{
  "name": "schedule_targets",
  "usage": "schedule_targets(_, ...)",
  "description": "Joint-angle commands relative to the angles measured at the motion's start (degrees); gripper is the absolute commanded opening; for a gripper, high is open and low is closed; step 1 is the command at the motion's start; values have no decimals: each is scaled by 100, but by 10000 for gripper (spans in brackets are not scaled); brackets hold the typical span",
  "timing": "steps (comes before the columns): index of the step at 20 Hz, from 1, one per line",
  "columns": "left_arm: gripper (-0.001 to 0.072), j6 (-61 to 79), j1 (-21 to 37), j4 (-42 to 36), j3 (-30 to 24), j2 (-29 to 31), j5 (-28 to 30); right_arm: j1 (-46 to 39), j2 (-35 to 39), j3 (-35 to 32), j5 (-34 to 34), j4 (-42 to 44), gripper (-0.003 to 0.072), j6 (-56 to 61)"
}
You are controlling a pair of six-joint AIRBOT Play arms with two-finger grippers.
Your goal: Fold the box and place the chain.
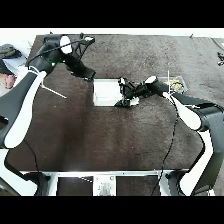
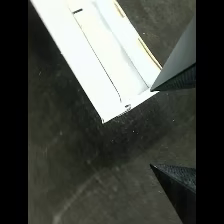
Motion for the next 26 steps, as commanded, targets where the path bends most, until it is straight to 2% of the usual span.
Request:
schedule_targets(1, 488, 903, 457, -715, -597, 46, 485, -2, 0, 0, 0, 0, 394, 2)
schedule_targets(3, 488, 901, 599, -719, -649, 46, 669, -2, 0, 2, 0, 2, 394, 2)
schedule_targets(5, 487, 933, 603, -772, -610, 50, 1311, -2, 0, 0, 0, 0, 394, 2)
schedule_targets(7, 487, 1698, 640, -1005, -870, 33, 2039, -2, 2, 2, -2, 0, 394, 0)
schedule_targets(9, 488, 3198, 922, -2138, -1300, 33, 2188, -2, 2, 2, -2, 0, 394, 0)
schedule_targets(10, 488, 4247, 1165, -3145, -1582, 33, 2072, -2, 0, 0, 0, 0, 394, 2)
schedule_targets(12, 487, 6098, 1646, -4900, -2048, -42, 1478, -2, 0, 2, 0, 0, 394, 2)
schedule_targets(13, 488, 6738, 1816, -5243, -2098, -188, 946, -2, 2, 2, 0, 0, 394, 2)
schedule_targets(15, 488, 7403, 1956, -5340, -2098, -562, 142, -2, 2, 2, 0, 0, 394, 2)
schedule_targets(16, 489, 7619, 1956, -5313, -2098, -723, 24, -2, 0, 2, -2, 0, 394, 2)
schedule_targets(17, 502, 8006, 1932, -5307, -2103, -855, -2, -2, 0, 0, 0, 2, 394, 2)
schedule_targets(18, 608, 8400, 1912, -5287, -2105, -968, 17, -2, 0, 2, -2, 0, 394, 0)
schedule_targets(19, 676, 8786, 1902, -5281, -2105, -1045, 20, -2, 0, 0, 0, 0, 395, 2)
schedule_targets(21, 686, 9731, 1845, -5012, -2142, -1121, 0, -2, 0, 0, 2, 0, 394, 2)
schedule_targets(22, 720, 9971, 1818, -4918, -2153, -1121, -44, -2, 2, 2, -2, 0, 394, 2)
schedule_targets(26, 720, 10142, 1589, -4916, -2212, -1134, 7, -2, 0, 0, 0, 0, 394, 2)
